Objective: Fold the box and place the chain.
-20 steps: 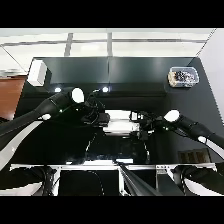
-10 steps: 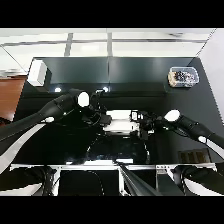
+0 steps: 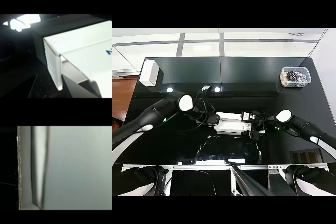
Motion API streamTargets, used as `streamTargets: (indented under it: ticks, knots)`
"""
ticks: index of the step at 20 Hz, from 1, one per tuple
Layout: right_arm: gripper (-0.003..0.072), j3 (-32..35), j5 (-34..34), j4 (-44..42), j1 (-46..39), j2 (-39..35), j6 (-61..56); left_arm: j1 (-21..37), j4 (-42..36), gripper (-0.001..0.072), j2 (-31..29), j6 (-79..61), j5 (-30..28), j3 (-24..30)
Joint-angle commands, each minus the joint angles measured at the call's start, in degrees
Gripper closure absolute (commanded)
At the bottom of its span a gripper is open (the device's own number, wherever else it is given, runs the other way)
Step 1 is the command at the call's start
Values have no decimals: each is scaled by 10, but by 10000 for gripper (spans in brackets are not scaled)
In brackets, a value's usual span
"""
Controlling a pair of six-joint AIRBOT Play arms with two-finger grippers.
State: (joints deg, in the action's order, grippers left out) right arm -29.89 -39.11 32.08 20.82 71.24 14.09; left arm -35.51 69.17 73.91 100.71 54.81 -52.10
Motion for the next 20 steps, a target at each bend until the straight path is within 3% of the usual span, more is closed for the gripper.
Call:
streamTargets:
  ticks: [1,3,4,8,20]
  knots:
    - [491,0,0,-1,0,0,-1,0,3,318,-52,0,-112,66]
    - [491,0,0,-1,0,0,-1,0,5,318,-83,-2,-195,106]
    - [491,0,0,-1,0,0,-1,0,5,318,-91,-16,-203,118]
    - [491,0,0,-1,0,0,-1,0,2,317,-93,-46,-156,125]
    - [491,0,0,-1,0,0,-1,-59,-37,298,-93,-47,-183,125]
